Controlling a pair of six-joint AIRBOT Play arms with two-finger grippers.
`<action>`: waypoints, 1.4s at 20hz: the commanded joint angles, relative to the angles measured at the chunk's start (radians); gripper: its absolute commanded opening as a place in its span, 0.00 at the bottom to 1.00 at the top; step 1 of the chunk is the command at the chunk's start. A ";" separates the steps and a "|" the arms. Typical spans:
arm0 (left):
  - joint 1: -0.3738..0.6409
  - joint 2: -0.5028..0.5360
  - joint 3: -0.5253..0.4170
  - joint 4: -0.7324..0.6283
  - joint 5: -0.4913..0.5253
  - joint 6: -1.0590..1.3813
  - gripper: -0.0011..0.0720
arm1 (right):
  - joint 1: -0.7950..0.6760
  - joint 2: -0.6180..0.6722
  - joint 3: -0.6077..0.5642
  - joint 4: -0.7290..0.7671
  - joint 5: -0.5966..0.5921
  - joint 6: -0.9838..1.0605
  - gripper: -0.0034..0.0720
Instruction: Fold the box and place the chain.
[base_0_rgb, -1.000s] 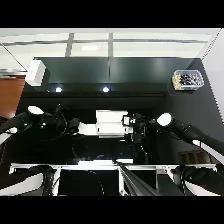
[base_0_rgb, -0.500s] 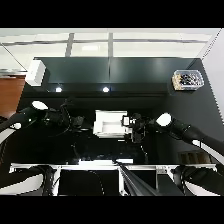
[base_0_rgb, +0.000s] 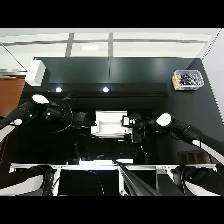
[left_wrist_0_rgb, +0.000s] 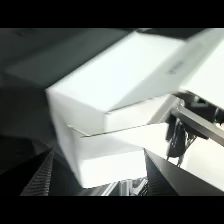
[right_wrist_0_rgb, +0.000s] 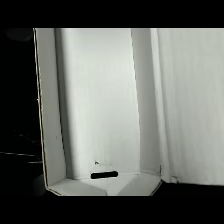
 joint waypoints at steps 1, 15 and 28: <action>-0.063 0.034 0.008 0.011 0.028 -0.066 0.85 | 0.001 0.000 0.000 0.000 0.000 0.000 0.66; -0.274 0.105 0.043 0.262 0.270 -0.443 0.70 | 0.001 0.000 0.000 0.000 0.000 0.000 0.66; -0.494 0.102 0.138 0.755 0.288 -0.940 0.70 | 0.001 0.000 0.000 0.001 0.000 0.000 0.66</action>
